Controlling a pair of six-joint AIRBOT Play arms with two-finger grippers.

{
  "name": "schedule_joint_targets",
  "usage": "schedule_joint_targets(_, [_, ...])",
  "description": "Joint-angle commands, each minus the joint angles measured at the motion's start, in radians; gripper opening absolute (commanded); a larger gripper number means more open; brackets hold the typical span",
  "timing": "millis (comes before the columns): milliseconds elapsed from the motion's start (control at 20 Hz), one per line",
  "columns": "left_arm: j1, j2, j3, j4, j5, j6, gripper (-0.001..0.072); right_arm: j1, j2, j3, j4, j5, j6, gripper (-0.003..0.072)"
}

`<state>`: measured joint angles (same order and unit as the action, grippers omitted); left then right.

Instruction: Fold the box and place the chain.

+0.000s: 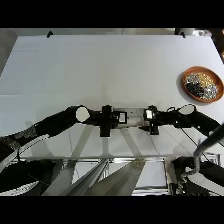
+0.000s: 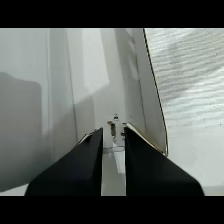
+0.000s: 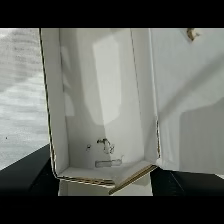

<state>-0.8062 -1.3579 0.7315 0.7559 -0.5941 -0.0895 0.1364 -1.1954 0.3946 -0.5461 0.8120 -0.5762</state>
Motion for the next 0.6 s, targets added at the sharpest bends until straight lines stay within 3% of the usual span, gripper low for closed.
schedule_joint_targets(0, [-0.011, -0.024, 0.000, -0.001, 0.000, 0.000, 0.0162, 0.000, 0.001, 0.000, 0.001, -0.001, 0.002, 0.0413])
schedule_joint_targets(100, [-0.011, -0.026, 0.000, -0.001, 0.003, 0.000, 0.0233, 0.000, 0.001, 0.000, 0.001, -0.001, 0.002, 0.0413])
schedule_joint_targets(250, [-0.011, -0.026, 0.000, -0.001, 0.004, 0.000, 0.0234, 0.000, 0.001, 0.000, 0.001, -0.001, 0.002, 0.0413])
schedule_joint_targets(450, [-0.011, -0.026, 0.000, -0.001, 0.026, 0.000, 0.0459, 0.000, 0.001, 0.000, 0.001, -0.001, 0.002, 0.0413])
schedule_joint_targets(550, [-0.011, -0.026, 0.000, -0.001, 0.042, 0.000, 0.0481, 0.000, 0.001, 0.000, 0.001, -0.001, 0.002, 0.0413])
